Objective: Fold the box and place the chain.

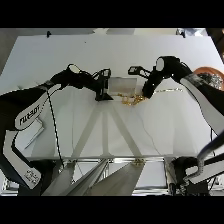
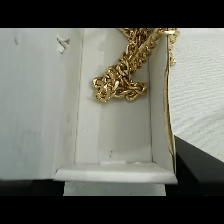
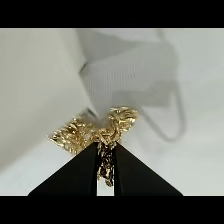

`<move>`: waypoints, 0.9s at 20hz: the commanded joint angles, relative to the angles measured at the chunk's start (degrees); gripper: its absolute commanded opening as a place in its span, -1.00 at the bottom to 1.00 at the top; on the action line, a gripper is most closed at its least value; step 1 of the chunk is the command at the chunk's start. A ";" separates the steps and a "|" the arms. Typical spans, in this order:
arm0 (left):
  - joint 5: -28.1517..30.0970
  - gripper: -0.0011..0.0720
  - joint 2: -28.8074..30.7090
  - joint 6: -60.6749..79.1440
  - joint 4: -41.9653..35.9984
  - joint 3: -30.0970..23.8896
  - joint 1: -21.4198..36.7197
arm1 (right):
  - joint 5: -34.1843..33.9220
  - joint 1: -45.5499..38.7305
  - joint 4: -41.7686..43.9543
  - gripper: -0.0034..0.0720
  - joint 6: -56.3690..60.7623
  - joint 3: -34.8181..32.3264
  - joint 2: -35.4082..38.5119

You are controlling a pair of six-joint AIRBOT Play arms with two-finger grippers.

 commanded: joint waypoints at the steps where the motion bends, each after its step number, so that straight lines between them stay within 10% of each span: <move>1: 0.02 -0.37 -0.04 0.00 0.00 0.00 0.02 | 0.81 -0.02 2.97 -0.89 0.81 0.11 6.71; 9: 0.02 -0.37 -0.04 0.00 0.00 0.00 0.02 | 0.20 0.04 26.29 -0.89 -7.65 0.13 16.41; 18: 0.02 -0.37 -0.04 0.00 0.00 0.00 0.02 | -3.65 5.86 20.02 -0.89 -6.91 0.09 11.15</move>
